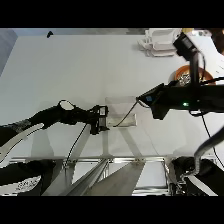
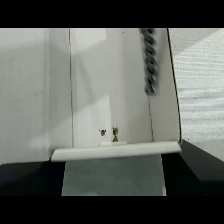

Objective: Fold the box and place the chain.

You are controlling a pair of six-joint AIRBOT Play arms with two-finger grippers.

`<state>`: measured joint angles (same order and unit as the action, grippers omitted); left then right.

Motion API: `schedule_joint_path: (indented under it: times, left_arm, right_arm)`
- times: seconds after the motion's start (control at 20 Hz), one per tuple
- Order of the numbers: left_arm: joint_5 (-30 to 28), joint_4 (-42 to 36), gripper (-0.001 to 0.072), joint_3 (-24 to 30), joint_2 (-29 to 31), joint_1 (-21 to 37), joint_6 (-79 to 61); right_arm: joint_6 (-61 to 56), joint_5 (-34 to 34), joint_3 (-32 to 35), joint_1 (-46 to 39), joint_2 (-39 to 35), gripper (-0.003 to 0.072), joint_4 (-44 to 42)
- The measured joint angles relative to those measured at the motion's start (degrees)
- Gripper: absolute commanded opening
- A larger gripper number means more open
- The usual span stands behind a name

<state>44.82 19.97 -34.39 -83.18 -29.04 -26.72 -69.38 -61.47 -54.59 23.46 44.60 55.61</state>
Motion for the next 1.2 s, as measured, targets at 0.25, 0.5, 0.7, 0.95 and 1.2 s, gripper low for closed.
schedule_joint_path:
  times: [0.25, 0.5, 0.7, 0.95, 1.2]
  left_arm:
    - [0.00, 0.00, 0.0271, 0.00, 0.00, 0.00, -0.02]
    - [0.00, 0.00, 0.0271, 0.00, 0.00, 0.00, -0.02]
    - [0.00, 0.00, 0.0271, 0.00, 0.00, 0.00, 0.00]
    - [0.00, 0.00, 0.0271, 0.00, 0.00, 0.00, 0.00]
    - [0.00, 0.00, 0.0271, 0.00, 0.00, 0.00, 0.00]
  right_arm:
    - [5.42, 4.15, 8.09, 0.74, 5.31, 0.0017, -1.86]
    - [7.76, 8.63, 10.91, 5.77, 11.85, 0.0017, -2.91]
    - [7.89, 12.66, 11.45, 9.79, 17.22, 0.0018, -2.93]
    - [7.30, 15.87, 11.61, 11.87, 22.27, 0.0023, -2.86]
    - [6.47, 16.81, 11.61, 12.31, 24.20, 0.0207, -2.03]
